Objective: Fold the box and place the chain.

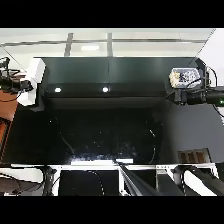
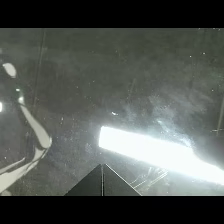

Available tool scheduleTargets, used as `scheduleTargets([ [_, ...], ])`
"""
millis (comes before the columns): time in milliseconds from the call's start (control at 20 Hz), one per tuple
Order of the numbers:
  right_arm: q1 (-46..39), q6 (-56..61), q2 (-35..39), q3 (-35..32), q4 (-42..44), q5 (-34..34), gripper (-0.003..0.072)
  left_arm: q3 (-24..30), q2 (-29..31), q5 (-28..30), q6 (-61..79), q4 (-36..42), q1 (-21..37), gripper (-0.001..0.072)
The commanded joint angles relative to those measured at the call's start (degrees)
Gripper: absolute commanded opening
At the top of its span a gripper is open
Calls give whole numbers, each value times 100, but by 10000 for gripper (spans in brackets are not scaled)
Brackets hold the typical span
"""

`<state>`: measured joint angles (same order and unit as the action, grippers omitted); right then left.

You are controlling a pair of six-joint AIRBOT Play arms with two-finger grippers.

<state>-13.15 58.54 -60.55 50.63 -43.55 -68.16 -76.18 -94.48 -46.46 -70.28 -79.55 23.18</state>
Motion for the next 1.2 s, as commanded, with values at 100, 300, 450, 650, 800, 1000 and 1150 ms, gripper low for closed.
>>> scheduleTargets([
  [100, -4, 85, 2, 4, 0, 20, 17, -468, -127, -518, 713, 33, -219, 333],
  [300, -2, 87, 2, 4, 0, -33, 16, -485, -160, -389, 704, 63, -214, 359],
  [450, 4, 85, 2, 4, 2, -33, 17, -584, -114, -398, 664, 136, -284, 714],
  [650, 433, 83, 0, 4, -2, 424, 17, -1626, 173, -879, -323, 125, -361, 702],
  [800, 1207, 81, -28, -96, -4, 1937, 17, -1989, 535, -1635, -1316, 824, -485, 45],
  [1000, 1998, 31, -114, -514, -752, 3545, 17, -540, 1644, -1384, -442, 1412, -1471, 25],
  [1150, 2017, 35, -162, -592, -1130, 3029, 17, 1438, 2935, -332, -299, 1362, -2275, 26],
])
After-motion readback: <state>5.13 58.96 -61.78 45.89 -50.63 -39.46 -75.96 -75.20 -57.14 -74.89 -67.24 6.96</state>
